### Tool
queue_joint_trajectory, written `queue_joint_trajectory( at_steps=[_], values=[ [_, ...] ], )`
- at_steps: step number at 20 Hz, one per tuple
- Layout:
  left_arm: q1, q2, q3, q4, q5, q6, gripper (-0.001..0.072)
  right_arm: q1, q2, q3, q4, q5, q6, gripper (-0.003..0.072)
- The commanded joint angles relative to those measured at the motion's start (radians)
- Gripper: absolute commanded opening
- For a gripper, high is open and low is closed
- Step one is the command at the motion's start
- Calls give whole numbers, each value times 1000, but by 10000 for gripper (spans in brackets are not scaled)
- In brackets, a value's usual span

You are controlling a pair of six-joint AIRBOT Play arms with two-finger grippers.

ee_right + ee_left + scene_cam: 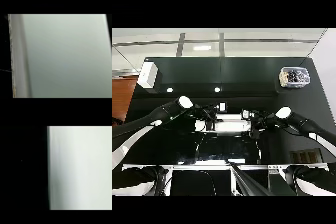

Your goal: Fold the box and place the chain.

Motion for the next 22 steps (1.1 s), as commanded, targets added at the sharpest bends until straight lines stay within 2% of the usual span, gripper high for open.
queue_joint_trajectory(
  at_steps=[1,7,8,13,15,17,18,19,20,22],
  values=[
    [0,-1,0,0,-1,0,30,14,-2,0,-27,-10,18,704],
    [0,-1,0,-3,-1,0,30,14,-2,0,-27,-11,18,696],
    [0,-1,0,-3,-1,0,30,14,-2,0,-27,-11,18,595],
    [0,-1,0,-2,-1,0,30,14,-2,0,-27,-11,18,586],
    [0,-1,0,-2,-1,-4,30,14,-2,0,-27,-11,18,474],
    [2,0,0,-2,-1,-33,36,14,-2,0,-27,-11,18,474],
    [2,1,0,-2,-1,-51,129,14,-2,0,-27,-11,18,473],
    [2,4,1,-2,-3,-78,304,14,-2,0,-27,-11,18,473],
    [3,6,6,7,-14,-107,387,14,-2,0,-27,-11,17,473],
    [13,21,23,35,-65,-135,607,14,-2,0,-27,-10,17,474]
  ],
)
